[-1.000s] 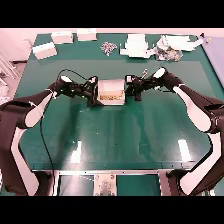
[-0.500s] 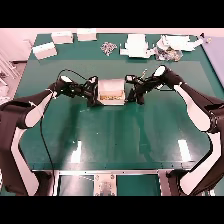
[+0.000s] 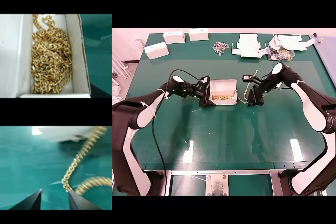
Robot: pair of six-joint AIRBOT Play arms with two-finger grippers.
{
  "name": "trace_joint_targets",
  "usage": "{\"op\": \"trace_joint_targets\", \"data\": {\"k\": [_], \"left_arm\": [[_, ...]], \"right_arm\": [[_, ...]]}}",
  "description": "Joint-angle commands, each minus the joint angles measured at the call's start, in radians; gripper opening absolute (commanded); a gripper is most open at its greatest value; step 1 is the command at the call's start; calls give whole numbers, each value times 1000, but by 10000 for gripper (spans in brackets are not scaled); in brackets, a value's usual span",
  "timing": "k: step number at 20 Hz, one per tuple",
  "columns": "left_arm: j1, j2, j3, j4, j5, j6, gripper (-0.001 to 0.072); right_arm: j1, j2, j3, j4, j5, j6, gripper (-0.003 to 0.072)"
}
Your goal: Fold the box and place the chain.
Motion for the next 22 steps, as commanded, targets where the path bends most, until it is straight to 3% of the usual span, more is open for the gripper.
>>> {"op": "trace_joint_targets", "data": {"k": [1,6,12,22], "left_arm": [[1,0,0,0,0,0,630],[1,0,0,0,0,0,630],[1,0,0,0,0,0,630],[1,0,0,0,0,0,630]], "right_arm": [[-11,42,4,137,16,-3,418],[-10,43,3,267,14,-49,418],[-5,22,-52,254,-149,-113,438],[53,-54,-51,214,-305,-138,435]]}}
